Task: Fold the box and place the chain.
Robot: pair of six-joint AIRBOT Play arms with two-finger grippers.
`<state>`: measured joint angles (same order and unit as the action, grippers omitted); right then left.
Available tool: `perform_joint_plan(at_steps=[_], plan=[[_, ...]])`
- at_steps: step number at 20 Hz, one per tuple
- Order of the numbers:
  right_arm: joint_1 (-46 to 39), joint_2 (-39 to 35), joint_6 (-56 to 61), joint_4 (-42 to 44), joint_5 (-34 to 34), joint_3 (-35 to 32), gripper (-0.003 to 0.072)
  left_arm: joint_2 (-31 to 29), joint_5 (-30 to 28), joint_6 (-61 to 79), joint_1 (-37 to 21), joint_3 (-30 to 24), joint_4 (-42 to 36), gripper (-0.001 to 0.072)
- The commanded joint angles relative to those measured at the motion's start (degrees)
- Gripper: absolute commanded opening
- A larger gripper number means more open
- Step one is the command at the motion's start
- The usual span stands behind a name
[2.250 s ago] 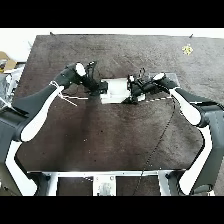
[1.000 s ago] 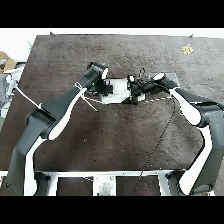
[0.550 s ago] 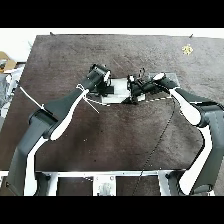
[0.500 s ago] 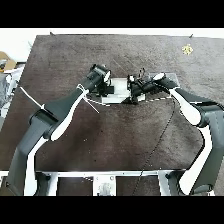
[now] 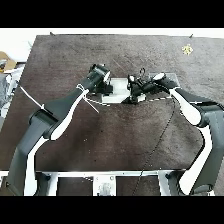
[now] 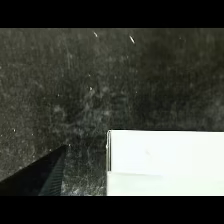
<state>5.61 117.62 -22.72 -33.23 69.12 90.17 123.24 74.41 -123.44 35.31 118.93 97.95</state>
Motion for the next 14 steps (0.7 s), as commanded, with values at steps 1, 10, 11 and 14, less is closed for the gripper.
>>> perform_joint_plan(at_steps=[1, 10, 11, 14], plan=[[0.0, 0.0, 0.0, 0.0, 0.1, 0.0, 0.0439, -0.3, -0.7, 1.1, 0.0, 0.1, -2.1, 0.0444], [0.0, 0.0, 0.0, 0.0, 0.1, 0.0, 0.0439, -5.2, 3.8, 4.8, -0.2, 0.1, -1.6, 0.0445], [0.0, 0.0, 0.0, 0.0, 0.1, 0.0, 0.0439, -5.9, 4.3, 5.9, -0.2, 0.1, -0.8, 0.0445], [0.0, 0.0, 0.0, 0.0, 0.1, 0.0, 0.0439, -9.1, 3.2, 18.3, -0.2, 0.1, 2.6, 0.0445]])
